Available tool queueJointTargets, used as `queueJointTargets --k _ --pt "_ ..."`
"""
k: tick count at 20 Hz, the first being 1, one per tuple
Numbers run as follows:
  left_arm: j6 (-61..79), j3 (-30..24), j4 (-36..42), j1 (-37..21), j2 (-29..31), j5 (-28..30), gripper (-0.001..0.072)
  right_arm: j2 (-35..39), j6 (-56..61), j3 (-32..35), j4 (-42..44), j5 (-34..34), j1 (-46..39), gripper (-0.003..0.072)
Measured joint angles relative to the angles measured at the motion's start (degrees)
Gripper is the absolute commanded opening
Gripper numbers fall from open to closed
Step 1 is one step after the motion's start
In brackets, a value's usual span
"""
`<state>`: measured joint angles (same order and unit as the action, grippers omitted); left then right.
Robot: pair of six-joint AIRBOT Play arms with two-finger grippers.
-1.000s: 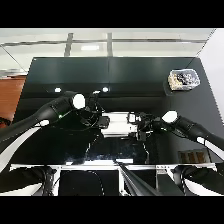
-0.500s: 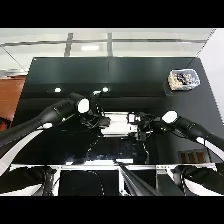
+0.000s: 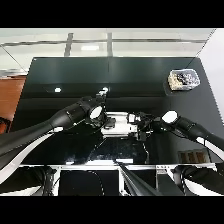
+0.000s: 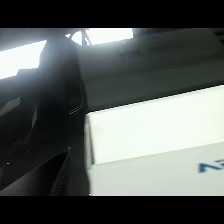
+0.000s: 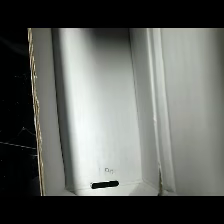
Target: Fold the box and place the chain.
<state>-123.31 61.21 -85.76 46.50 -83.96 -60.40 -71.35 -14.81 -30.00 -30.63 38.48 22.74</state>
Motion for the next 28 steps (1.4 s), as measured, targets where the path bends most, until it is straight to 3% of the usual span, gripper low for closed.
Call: queueJointTargets --k 15,17,18,19,22,23,24,25,26,28 --pt "-11.23 0.96 -0.72 1.49 -2.64 -0.70 0.0392 0.00 0.00 0.00 -0.02 0.02 0.02 0.0301" --pt "-11.67 1.01 -0.68 1.62 -2.99 -0.70 0.0142 0.00 0.00 0.00 -0.02 0.02 0.02 0.0301" --pt "-11.76 1.09 -0.63 1.64 -3.10 -0.70 0.0077 0.00 0.00 0.00 -0.02 0.02 0.00 0.0301" --pt "-12.00 1.20 -0.72 1.68 -3.19 -1.31 0.0028 0.00 -0.07 0.00 -0.07 0.09 0.00 0.0301" --pt "-12.17 1.73 -0.61 1.77 -3.39 -1.33 0.0027 0.00 0.04 0.00 -0.02 0.07 0.00 0.0301" --pt "-12.09 1.90 -0.63 1.79 -3.45 -1.22 0.0031 0.00 0.04 0.00 -0.02 0.04 0.00 0.0301" --pt "-12.11 2.01 -0.63 1.79 -3.50 -1.22 0.0105 0.00 0.04 0.00 -0.02 0.04 0.00 0.0301" --pt "-12.09 2.12 -0.59 1.81 -3.52 -1.14 0.0331 0.00 0.04 0.00 0.00 0.04 0.00 0.0301" --pt "-12.11 2.21 -0.22 1.84 -3.52 -0.13 0.0478 0.00 -0.02 -0.02 -0.02 0.02 0.00 0.0301" --pt "-12.15 2.27 0.04 1.84 -3.58 -0.59 0.0489 0.00 -0.02 0.00 -0.02 0.00 0.00 0.0301"
